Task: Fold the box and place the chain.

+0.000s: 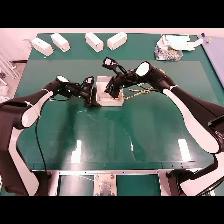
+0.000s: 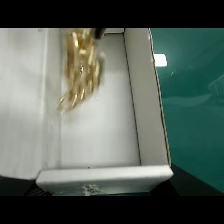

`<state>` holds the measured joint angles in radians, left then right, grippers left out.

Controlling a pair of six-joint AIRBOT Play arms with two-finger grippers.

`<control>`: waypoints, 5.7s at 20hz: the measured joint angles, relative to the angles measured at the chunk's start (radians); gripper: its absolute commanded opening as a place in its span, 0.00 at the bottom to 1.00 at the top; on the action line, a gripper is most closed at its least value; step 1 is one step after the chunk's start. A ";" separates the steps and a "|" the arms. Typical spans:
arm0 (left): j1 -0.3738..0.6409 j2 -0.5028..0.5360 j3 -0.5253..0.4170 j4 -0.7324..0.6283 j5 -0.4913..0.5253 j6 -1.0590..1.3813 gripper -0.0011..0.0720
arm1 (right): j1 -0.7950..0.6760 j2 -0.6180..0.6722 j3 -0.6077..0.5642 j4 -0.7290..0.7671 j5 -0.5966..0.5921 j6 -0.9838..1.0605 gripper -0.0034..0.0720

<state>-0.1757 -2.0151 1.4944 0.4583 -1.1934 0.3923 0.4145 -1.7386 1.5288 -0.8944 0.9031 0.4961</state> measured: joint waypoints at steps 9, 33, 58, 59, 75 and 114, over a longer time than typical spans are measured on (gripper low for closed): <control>0.000 0.000 0.000 0.000 0.000 0.000 0.75 | -0.174 0.042 0.002 -0.098 0.101 -0.041 0.77; 0.000 0.000 0.000 0.000 0.000 0.000 0.75 | -0.535 -0.184 0.005 -0.111 0.145 -0.502 0.64; 0.000 0.000 0.000 0.000 0.000 0.000 0.75 | -0.400 0.272 0.012 -0.131 0.293 -0.248 0.05; 0.000 0.000 0.000 0.000 0.000 0.000 0.75 | -0.389 0.313 0.015 -0.130 0.284 -0.229 0.05; 0.000 0.000 0.000 0.000 0.000 0.000 0.75 | -0.091 0.367 0.092 -0.103 0.106 -0.061 0.04; 0.000 0.000 0.000 0.000 0.000 0.000 0.75 | -0.374 -0.148 -0.039 0.219 0.356 -0.797 0.90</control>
<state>-0.1753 -2.0155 1.4944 0.4580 -1.1934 0.3927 0.0402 -1.8866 1.4895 -0.6754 1.2594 -0.3004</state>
